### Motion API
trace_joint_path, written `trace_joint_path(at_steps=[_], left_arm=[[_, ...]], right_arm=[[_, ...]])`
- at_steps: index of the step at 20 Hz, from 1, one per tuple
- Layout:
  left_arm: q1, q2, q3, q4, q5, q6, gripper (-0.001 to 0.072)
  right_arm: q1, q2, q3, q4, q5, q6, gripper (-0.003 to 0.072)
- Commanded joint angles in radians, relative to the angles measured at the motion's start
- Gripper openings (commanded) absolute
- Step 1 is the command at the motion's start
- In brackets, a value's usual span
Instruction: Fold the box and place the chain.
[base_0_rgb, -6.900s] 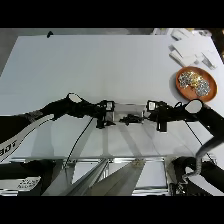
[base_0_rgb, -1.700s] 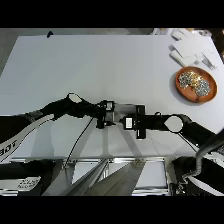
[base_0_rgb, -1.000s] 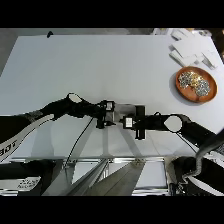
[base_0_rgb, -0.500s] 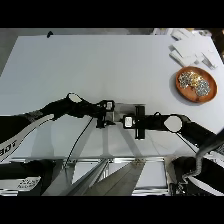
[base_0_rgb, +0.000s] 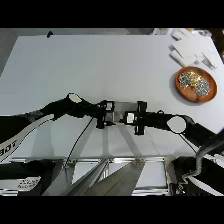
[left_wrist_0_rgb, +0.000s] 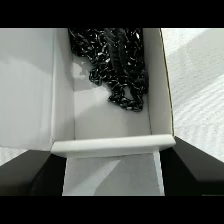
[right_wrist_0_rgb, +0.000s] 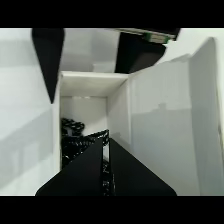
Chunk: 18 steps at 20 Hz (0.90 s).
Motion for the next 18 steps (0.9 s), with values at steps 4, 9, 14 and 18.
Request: trace_joint_path(at_steps=[4,9,14,18], left_arm=[[0.001,0.0,0.0,0.0,0.002,-0.001,0.0203],[0.001,0.0,0.001,0.0,0.003,-0.001,0.0203],[0.001,0.0,0.001,0.0,0.003,-0.001,0.0203],[0.001,0.0,0.0,0.0,0.002,-0.001,0.0203]], right_arm=[[-0.012,0.023,0.0,-0.012,-0.015,0.032,0.0233],[-0.241,0.171,0.0,-0.037,0.236,0.031,0.0232],[-0.529,0.166,-0.024,-0.143,0.47,-0.021,0.0044],[-0.547,0.075,-0.061,-0.142,0.454,-0.132,0.0048]])
